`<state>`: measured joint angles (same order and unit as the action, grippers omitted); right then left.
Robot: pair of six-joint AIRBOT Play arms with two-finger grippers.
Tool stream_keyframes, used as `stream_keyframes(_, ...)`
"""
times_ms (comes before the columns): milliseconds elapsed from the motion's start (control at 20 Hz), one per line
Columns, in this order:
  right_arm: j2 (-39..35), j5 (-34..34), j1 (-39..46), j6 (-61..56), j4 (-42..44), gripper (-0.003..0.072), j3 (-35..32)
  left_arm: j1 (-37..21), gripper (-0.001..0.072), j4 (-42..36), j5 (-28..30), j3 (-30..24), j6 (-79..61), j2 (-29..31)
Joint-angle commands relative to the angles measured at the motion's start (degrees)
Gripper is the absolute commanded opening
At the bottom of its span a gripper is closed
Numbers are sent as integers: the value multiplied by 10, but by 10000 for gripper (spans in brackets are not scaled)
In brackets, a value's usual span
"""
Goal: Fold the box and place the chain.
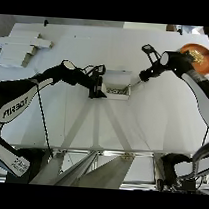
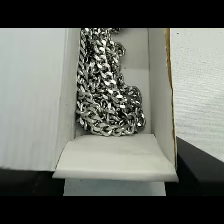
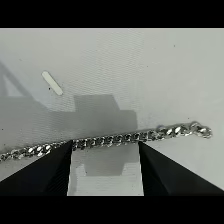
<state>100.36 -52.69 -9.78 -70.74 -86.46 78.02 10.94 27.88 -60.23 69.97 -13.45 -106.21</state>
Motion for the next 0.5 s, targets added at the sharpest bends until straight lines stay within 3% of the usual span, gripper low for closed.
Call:
stream_keyframes(0, 10, -26, -10, -17, -27, 412, 2, 0, 475, 0, 0, 0, 0, 0)
stream_keyframes(200, 10, -38, -20, -30, -25, 176, 2, 0, 475, 0, 0, 0, 0, 0)
stream_keyframes(300, 10, -40, -23, -30, -24, 8, 2, 0, 475, 0, 0, 0, 0, 0)
stream_keyframes(450, 9, -51, -27, -29, -24, 11, 2, 0, 475, 0, 0, 0, 0, 0)
